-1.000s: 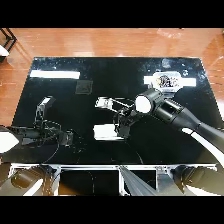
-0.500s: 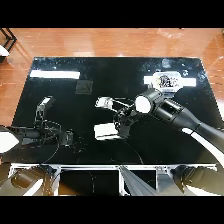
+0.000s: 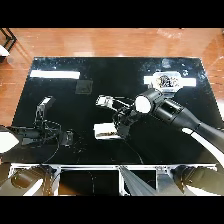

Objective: Fold the box and place the chain.

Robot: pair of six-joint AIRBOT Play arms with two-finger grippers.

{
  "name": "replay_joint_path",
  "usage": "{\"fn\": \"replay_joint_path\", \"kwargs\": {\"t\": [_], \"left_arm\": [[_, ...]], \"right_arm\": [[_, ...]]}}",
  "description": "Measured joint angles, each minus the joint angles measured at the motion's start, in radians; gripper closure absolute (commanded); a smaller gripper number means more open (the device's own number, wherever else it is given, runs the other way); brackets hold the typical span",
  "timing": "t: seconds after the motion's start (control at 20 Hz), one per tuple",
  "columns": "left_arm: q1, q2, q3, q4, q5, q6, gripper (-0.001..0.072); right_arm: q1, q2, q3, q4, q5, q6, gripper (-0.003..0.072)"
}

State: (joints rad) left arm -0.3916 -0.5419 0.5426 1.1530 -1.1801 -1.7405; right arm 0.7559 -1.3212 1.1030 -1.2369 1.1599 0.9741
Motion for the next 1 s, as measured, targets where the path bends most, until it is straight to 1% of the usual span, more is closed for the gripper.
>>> {"fn": "replay_joint_path", "kwargs": {"t": [0.9,0.95,1.0], "left_arm": [[0.0,0.0,0.0,-0.01,-0.001,0.001,0.0071],[0.0,0.0,0.0,-0.01,-0.001,0.0,0.0071],[0.0,0.0,0.0,-0.01,-0.001,0.001,0.0071]], "right_arm": [[0.0,-0.002,-0.005,0.006,0.005,0.013,0.042],[0.0,-0.002,-0.01,0.006,0.003,0.013,0.0421],[0.0,-0.002,-0.015,0.006,0.001,0.013,0.0449]]}}
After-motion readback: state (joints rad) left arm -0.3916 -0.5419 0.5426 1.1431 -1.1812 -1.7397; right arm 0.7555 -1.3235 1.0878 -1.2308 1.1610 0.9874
